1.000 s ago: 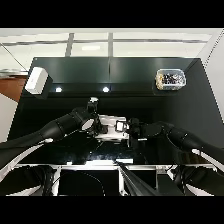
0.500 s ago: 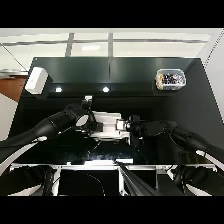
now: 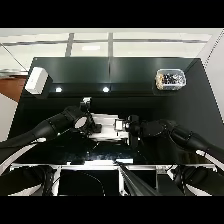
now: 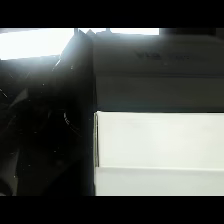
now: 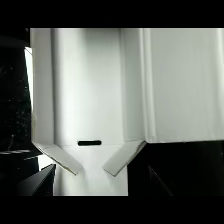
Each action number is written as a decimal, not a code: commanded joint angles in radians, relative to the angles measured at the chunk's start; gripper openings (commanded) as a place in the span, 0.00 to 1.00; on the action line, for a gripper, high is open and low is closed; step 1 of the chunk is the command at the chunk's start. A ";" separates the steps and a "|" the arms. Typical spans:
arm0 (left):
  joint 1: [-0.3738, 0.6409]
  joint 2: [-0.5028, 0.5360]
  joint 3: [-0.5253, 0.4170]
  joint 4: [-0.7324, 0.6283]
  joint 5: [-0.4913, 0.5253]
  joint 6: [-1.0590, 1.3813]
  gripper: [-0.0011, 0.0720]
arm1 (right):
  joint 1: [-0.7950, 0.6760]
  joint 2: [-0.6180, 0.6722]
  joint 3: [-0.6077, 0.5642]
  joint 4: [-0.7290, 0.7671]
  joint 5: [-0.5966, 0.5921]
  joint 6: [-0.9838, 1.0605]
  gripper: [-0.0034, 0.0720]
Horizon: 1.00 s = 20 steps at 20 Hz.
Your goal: Fold the box and place the chain.
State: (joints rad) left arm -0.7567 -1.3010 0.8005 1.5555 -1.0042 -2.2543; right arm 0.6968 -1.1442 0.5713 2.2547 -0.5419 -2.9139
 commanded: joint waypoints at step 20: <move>0.001 -0.005 -0.003 -0.021 0.017 0.002 0.06 | 0.051 -0.014 0.001 0.101 0.050 0.043 0.22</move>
State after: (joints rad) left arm -0.7563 -1.3056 0.7975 1.5391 -0.9886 -2.2509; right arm 0.7269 -1.1568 0.5713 2.3486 -0.4969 -2.8792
